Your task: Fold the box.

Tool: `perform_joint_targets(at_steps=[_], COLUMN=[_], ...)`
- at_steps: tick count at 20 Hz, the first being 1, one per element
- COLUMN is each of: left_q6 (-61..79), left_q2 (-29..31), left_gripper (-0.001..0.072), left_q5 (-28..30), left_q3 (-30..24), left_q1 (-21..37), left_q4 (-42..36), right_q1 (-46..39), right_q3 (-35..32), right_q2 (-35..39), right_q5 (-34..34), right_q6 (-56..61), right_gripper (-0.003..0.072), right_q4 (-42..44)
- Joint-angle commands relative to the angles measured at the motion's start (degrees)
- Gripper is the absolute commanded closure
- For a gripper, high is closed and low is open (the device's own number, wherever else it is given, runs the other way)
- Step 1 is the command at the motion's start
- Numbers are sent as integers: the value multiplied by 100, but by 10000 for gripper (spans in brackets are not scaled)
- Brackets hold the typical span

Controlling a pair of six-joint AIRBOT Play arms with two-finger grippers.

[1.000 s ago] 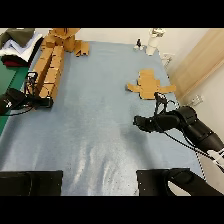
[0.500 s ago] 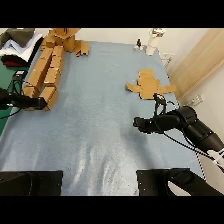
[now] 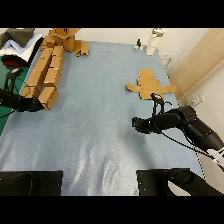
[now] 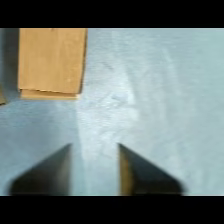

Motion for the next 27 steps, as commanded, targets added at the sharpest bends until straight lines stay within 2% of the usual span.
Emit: perform_joint_targets(at_steps=[1,4,7,10,13,17,20,27], left_q6=[-262,-551,-1231,-1932,-2210,-2330,-2302,-2304], left_q2=[457,503,293,-166,-931,-1681,-1762,-1762], left_gripper=[696,698,698,698,698,698,697,697], left_q5=[-553,-398,529,1145,1130,1132,1154,1119], left_q3=[173,170,175,380,863,1331,1331,1331], left_q1=[-118,-1034,-2406,-3320,-3646,-3753,-3744,-3746], left_q4=[-734,-844,-553,-256,-136,-136,-136,-160], right_q1=[2,4,7,15,83,232,227,225], right_q3=[291,944,1775,2422,2728,2736,2736,2736], right_q2=[-225,-815,-1589,-2203,-2603,-2686,-2682,-2682], right_q5=[-7,-157,-573,-848,-920,-826,-1082,-1071], right_q6=[-275,-601,-782,-824,-938,-1014,-1012,-1012], right_gripper=[682,682,682,682,682,682,682,682], right_q4=[153,332,420,417,450,472,485,485])
